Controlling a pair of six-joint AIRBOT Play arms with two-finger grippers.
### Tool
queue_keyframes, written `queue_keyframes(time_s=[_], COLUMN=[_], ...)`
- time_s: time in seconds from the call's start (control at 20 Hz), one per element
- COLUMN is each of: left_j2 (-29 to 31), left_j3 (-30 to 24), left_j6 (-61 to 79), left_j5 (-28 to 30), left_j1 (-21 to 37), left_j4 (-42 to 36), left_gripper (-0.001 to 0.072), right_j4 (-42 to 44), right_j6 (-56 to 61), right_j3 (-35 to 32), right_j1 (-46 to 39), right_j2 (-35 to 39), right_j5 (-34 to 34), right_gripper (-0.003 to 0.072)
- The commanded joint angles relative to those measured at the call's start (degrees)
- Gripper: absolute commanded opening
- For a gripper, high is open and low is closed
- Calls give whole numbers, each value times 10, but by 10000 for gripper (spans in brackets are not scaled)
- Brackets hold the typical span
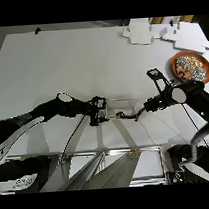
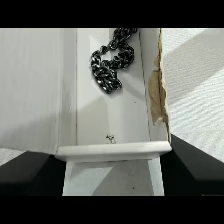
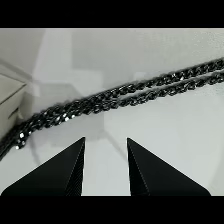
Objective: Fold the box and place the chain.
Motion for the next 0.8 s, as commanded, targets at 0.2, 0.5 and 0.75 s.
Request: queue_keyframes(time_s=[0.2,0.5,0.75], left_j2=[0,0,0], left_j3=[0,0,0], left_j6=[0,0,0], left_j5=[0,0,0], left_j1=[0,0,0], left_j4=[0,0,0], left_gripper=[490,490,490], right_j4=[-5,-5,-10], right_j6=[6,9,32], right_j3=[-5,-5,-5], right_j1=[-2,-2,-2], right_j2=[-65,-67,-70], right_j5=[-58,-74,-74], right_gripper=[300,295,291])
